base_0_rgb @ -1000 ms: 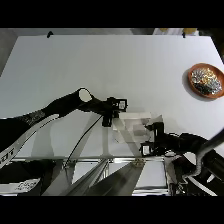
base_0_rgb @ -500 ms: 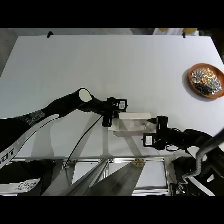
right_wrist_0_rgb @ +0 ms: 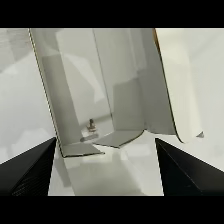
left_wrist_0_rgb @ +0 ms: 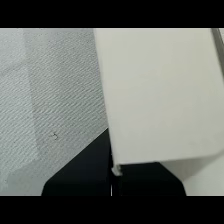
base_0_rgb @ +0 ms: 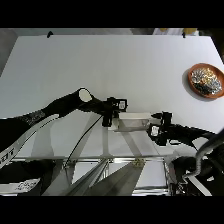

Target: Fold the box and place the chain.

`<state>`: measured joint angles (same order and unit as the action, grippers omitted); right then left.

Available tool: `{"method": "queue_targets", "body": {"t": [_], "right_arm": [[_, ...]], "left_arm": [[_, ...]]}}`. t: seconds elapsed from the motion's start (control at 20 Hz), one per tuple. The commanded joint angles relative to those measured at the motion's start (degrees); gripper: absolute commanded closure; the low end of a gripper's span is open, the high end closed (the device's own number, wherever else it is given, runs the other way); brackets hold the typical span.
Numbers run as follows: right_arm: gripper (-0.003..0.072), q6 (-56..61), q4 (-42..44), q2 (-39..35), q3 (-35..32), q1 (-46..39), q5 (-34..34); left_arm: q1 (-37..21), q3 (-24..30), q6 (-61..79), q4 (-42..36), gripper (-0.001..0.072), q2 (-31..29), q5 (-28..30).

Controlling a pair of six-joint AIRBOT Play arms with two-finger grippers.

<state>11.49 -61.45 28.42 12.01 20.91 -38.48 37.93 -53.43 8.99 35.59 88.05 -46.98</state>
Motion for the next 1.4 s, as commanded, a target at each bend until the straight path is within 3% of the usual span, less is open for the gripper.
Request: {"method": "queue_targets", "body": {"t": [0.0, 0.45, 1.1, 1.35], "right_arm": [[0.0032, -4.61, 4.59, 1.03, 0.02, -2.95, -1.62], [0.0016, -23.41, 22.77, 8.85, 0.46, -13.29, -4.74], [0.0022, -39.91, 30.45, 22.64, 2.03, -18.18, -10.43], [0.0023, -40.06, 30.16, 29.97, 6.86, -18.16, -11.54]], "left_arm": [[0.02, -0.02, 0.00, 0.02, 0.0699, 0.04, 0.00], [0.02, -0.02, 0.00, 0.02, 0.0699, 0.04, 0.00], [0.02, -0.02, 0.00, 0.02, 0.0699, 0.04, 0.00], [0.02, -0.02, 0.00, 0.02, 0.0699, 0.04, 0.00]]}}
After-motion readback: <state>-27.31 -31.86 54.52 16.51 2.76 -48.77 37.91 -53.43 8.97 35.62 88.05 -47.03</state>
